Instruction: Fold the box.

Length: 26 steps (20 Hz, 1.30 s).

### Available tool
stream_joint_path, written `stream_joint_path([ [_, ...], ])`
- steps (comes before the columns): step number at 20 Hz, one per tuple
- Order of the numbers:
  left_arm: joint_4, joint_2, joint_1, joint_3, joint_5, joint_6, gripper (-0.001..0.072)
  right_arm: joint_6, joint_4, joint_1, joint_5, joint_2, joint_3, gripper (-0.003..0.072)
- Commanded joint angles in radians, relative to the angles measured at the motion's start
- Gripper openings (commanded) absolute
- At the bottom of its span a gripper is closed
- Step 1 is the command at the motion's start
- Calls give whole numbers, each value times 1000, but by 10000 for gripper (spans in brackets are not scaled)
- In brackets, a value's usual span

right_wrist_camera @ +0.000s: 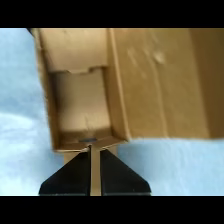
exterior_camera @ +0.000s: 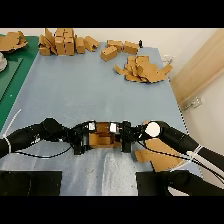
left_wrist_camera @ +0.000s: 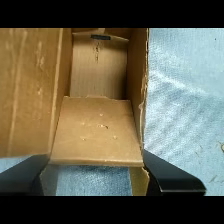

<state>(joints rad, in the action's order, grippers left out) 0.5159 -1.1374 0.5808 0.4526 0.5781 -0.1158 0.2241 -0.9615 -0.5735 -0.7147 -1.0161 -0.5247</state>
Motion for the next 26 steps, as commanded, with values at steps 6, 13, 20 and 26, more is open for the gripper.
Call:
stream_joint_path([
  [6, 0, 1, -1, 0, -1, 0, 471, -8, 60, -57, 66, -3, 0, 134],
  [13, 0, 1, -1, 0, 0, 0, 471, -8, 121, -58, 50, -38, 0, 439],
  [20, 0, 1, -1, 0, 0, 0, 471, 1, 94, -56, 48, -37, 0, 520],
  [26, 0, 1, -1, 0, -1, 0, 471, 422, -154, -55, -11, 77, 0, 0],
])
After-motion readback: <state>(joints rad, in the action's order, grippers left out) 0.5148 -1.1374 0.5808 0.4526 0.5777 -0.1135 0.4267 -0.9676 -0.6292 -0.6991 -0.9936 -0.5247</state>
